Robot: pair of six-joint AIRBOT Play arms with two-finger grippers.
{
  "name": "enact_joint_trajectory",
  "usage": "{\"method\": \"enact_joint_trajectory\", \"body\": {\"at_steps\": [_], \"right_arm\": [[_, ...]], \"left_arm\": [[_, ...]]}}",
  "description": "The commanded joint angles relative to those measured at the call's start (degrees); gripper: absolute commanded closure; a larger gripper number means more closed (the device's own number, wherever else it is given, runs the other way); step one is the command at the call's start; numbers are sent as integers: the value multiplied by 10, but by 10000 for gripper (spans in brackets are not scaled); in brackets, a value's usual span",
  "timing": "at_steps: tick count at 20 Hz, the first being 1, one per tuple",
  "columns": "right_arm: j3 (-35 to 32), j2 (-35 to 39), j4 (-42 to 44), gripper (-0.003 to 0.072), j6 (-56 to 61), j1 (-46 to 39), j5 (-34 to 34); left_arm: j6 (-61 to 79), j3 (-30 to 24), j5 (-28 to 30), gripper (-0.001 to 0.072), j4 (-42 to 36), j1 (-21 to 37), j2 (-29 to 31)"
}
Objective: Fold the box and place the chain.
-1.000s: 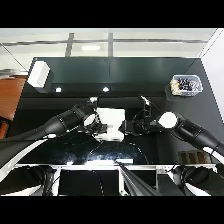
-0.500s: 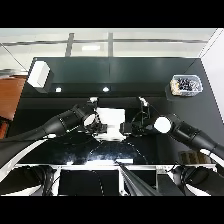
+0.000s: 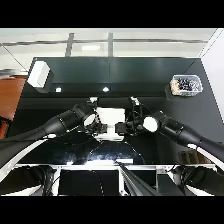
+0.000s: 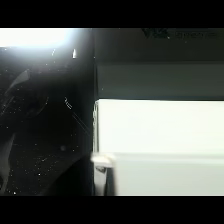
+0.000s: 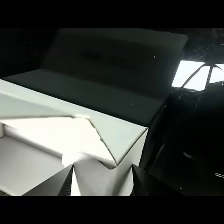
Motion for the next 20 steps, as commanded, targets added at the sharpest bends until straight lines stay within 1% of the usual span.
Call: {"method": "enact_joint_trajectory", "body": {"at_steps": [1,5,7,10,12,13,14,15,20], "right_arm": [[13,-10,-51,268,44,15,11],[13,-11,-60,269,58,16,12],[17,-13,-80,269,71,21,17],[50,-36,-124,269,90,34,65],[70,-54,-137,270,99,38,79],[76,-60,-137,328,103,38,84],[80,-63,-137,329,103,38,86],[82,-63,-137,373,104,38,87],[89,-66,-137,384,111,38,104]], "left_arm": [[0,0,0,678,0,0,0],[0,0,0,678,0,0,0],[0,0,1,678,0,0,0],[0,0,2,678,0,0,0],[0,0,2,678,0,0,0],[0,0,2,678,0,0,0],[0,0,2,678,0,0,0],[0,0,1,678,0,0,0],[0,0,2,678,0,0,0]]}}
